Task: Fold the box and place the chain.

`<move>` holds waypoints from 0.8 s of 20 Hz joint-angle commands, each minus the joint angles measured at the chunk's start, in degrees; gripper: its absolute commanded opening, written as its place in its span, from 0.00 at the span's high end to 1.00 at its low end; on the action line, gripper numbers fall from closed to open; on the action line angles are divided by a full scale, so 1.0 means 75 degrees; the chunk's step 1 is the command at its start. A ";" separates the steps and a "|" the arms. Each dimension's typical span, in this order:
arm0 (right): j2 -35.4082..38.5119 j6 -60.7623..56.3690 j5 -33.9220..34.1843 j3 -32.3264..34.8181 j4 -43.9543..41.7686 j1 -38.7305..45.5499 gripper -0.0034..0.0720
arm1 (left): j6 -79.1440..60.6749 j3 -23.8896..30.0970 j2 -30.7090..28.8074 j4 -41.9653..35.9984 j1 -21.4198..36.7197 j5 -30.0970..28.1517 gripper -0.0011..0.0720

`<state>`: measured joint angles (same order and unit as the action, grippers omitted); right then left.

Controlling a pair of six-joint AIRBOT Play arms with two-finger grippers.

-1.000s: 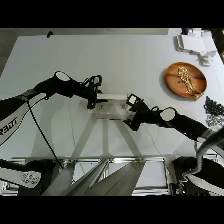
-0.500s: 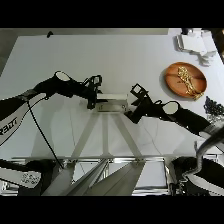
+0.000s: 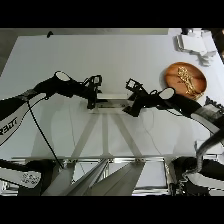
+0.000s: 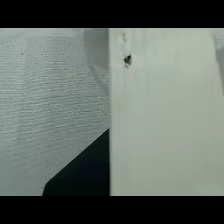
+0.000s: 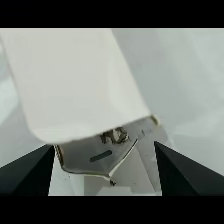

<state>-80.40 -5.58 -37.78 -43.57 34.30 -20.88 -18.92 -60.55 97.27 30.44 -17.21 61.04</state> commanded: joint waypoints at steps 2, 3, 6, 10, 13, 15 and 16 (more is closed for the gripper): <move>-0.0720 0.1664 -0.0688 -0.0571 -0.0117 0.0087 0.07 | -0.0017 0.0003 0.0006 0.0006 -0.0003 0.0009 0.98; -0.0833 0.2130 -0.0860 -0.0571 -0.0449 0.0087 0.07 | -0.0017 0.0003 0.0006 0.0006 0.0000 0.0006 0.98; -0.1142 0.2984 -0.1498 -0.0571 -0.0807 0.0087 0.07 | -0.0017 0.0003 0.0003 0.0006 -0.0003 0.0006 0.98; -0.1396 0.3153 -0.1478 -0.0571 -0.0828 0.0087 0.07 | -0.0017 0.0003 0.0006 0.0006 -0.0003 0.0006 0.98; -0.1478 0.3054 -0.1489 -0.0571 -0.0851 0.0087 0.07 | -0.0017 0.0003 0.0006 0.0003 -0.0003 0.0006 0.98; -0.1545 0.2704 -0.1478 -0.0568 -0.1067 0.0090 0.07 | -0.0017 0.0003 0.0006 0.0006 -0.0003 0.0006 0.98; -0.1585 0.2591 -0.1478 -0.0568 -0.1227 0.0087 0.08 | -0.0017 0.0003 0.0006 0.0006 0.0000 0.0006 0.98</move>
<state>-91.42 16.05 -48.60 -47.86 27.16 -20.21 -19.09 -60.55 97.30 30.48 -17.21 61.12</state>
